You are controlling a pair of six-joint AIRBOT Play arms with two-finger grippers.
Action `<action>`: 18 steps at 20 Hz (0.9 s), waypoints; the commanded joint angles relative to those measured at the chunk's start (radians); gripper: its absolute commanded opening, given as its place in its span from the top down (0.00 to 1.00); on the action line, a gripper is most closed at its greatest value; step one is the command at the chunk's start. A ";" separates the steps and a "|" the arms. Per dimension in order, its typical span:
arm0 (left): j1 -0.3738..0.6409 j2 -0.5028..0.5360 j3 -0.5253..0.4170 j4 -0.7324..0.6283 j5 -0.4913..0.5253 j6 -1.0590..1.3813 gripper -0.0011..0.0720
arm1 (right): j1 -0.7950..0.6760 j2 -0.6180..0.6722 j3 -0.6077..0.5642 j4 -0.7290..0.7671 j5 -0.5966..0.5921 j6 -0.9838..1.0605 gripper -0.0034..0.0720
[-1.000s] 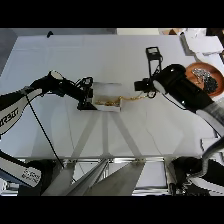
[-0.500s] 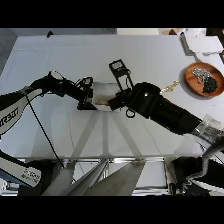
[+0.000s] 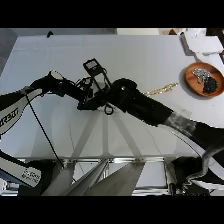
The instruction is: Fold the box and place the chain.
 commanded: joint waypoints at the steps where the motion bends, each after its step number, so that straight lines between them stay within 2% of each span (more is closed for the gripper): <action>1: 0.000 0.000 0.000 0.000 0.000 0.000 0.61 | 0.003 -0.089 0.068 0.026 -0.037 -0.034 0.94; 7: 0.000 0.000 0.000 0.000 0.000 0.000 0.61 | -0.022 -0.169 0.068 0.024 -0.011 -0.023 0.93; 9: 0.000 0.000 0.000 0.000 0.000 0.000 0.61 | -0.039 -0.156 0.068 0.046 -0.008 -0.028 0.79; 11: 0.000 0.000 0.000 0.000 0.000 0.000 0.61 | -0.068 -0.127 0.068 0.117 -0.011 -0.092 0.69; 14: 0.000 0.000 0.000 0.000 0.000 0.000 0.61 | -0.122 -0.050 0.067 0.325 0.003 -0.330 0.69; 16: 0.000 0.000 0.000 0.000 0.000 0.000 0.61 | -0.156 0.015 0.067 0.386 0.051 -0.460 0.68; 17: 0.000 0.000 0.000 0.000 0.000 0.000 0.61 | -0.173 0.049 0.067 0.385 0.080 -0.501 0.66; 18: 0.000 0.000 0.000 0.000 0.000 0.000 0.61 | -0.192 0.079 0.066 0.382 0.107 -0.539 0.54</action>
